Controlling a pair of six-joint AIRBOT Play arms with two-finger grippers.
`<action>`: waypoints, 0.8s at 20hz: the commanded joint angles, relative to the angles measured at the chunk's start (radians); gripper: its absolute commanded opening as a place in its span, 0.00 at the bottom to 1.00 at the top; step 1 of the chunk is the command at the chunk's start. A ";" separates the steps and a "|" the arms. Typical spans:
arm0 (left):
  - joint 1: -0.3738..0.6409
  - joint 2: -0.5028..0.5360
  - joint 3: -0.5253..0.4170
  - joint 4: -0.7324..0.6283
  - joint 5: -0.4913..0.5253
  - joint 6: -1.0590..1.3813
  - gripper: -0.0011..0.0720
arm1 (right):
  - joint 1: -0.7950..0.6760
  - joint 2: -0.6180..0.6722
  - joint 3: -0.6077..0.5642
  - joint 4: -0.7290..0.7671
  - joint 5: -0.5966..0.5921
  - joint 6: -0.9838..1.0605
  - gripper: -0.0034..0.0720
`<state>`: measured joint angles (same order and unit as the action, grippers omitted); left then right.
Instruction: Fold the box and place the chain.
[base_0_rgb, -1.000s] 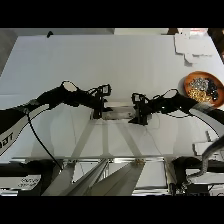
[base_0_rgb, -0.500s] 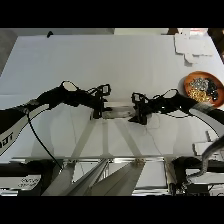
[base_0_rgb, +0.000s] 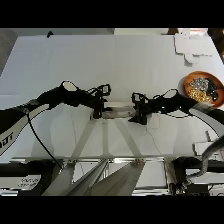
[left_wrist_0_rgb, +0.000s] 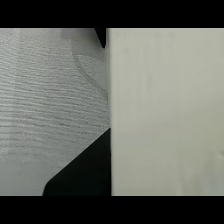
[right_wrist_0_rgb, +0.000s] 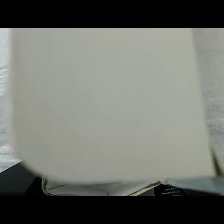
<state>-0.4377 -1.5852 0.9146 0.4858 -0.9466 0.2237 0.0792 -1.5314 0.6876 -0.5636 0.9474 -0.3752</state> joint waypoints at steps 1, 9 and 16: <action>0.000 -0.001 0.000 0.000 0.000 0.000 0.03 | 0.001 0.000 -0.001 -0.001 0.004 0.000 0.65; 0.000 -0.001 0.000 0.000 0.000 0.000 0.03 | 0.001 0.000 -0.001 -0.001 0.004 0.000 0.65; 0.002 0.005 0.000 0.001 0.000 0.000 0.41 | 0.001 0.000 -0.001 -0.001 0.004 0.000 0.65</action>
